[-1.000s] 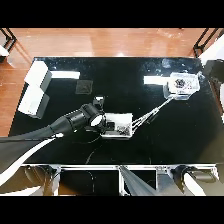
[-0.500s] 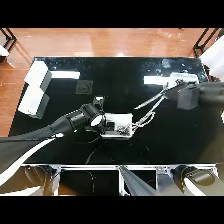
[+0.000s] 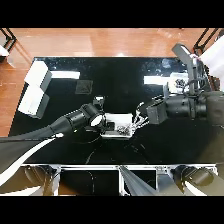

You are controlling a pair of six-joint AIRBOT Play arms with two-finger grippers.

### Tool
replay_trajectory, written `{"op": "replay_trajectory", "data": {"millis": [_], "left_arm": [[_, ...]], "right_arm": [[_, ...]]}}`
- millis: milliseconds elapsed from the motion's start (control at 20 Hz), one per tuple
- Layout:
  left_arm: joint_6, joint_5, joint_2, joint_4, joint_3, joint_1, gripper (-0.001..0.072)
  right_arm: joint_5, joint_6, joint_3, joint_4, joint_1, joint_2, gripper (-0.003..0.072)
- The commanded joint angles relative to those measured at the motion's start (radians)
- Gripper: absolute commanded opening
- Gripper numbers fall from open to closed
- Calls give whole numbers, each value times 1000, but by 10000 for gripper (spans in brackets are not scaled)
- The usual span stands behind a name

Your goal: Fold the box and place the chain.

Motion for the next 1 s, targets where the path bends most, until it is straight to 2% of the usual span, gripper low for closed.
{"op": "replay_trajectory", "data": {"millis": [0,300,550,750,800,850,900,950], "left_arm": [[0,-1,0,0,0,0,24],[0,1,0,0,0,0,24],[0,1,0,0,0,0,24],[0,0,0,1,0,0,24],[0,0,0,0,0,0,24],[1,-1,0,1,0,0,24],[3,-1,0,0,0,0,23],[3,-3,0,0,0,0,23]], "right_arm": [[26,2,-3,13,31,-11,20],[40,2,-4,30,45,-29,20],[34,-6,-9,-9,96,-152,21],[65,-21,-100,-43,95,-174,22],[66,-24,-114,-43,95,-174,116],[61,-43,-118,-50,94,-174,486],[50,-66,-117,-55,82,-170,696],[31,-95,-117,-54,50,-160,700]]}}
